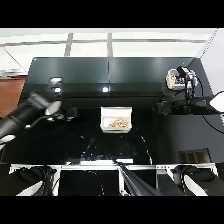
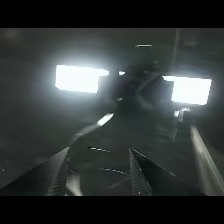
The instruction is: Fold the box and place the chain.
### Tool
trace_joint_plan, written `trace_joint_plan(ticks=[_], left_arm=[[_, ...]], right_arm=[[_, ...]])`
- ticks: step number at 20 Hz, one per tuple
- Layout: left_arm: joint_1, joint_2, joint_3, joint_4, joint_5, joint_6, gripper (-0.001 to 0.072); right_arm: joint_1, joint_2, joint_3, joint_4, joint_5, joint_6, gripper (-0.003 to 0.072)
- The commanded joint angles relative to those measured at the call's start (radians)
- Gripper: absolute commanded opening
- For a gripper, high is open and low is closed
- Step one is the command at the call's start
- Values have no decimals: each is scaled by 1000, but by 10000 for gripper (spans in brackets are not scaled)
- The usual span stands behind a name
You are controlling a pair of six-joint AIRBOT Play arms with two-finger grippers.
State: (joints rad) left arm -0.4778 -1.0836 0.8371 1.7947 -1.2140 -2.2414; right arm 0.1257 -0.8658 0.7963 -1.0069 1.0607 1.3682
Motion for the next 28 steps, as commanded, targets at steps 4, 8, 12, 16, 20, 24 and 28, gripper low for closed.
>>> trace_joint_plan(ticks=[4, 8, 12, 16, 20, 24, 28], left_arm=[[494, 90, -270, -1008, 298, 1099, 445], [489, 14, -268, -1223, 158, 1939, 448], [361, -41, -268, -1234, 259, 2432, 715], [208, -98, -266, -1234, 444, 2630, 713], [140, -174, -257, -1270, 443, 2636, 712], [129, -211, -247, -1361, 421, 2657, 712], [129, -230, -224, -1361, 418, 2662, 712]], right_arm=[[0, 1, 1, -23, -36, 3, 307], [0, 1, 1, -23, -36, 4, 307], [0, 0, 1, -23, -37, 11, 307], [0, 1, 1, -23, -37, 11, 307], [0, 0, 1, -23, -37, 11, 307], [0, 0, 1, -15, -36, 12, 307], [0, 1, 1, -15, -37, 12, 307]])
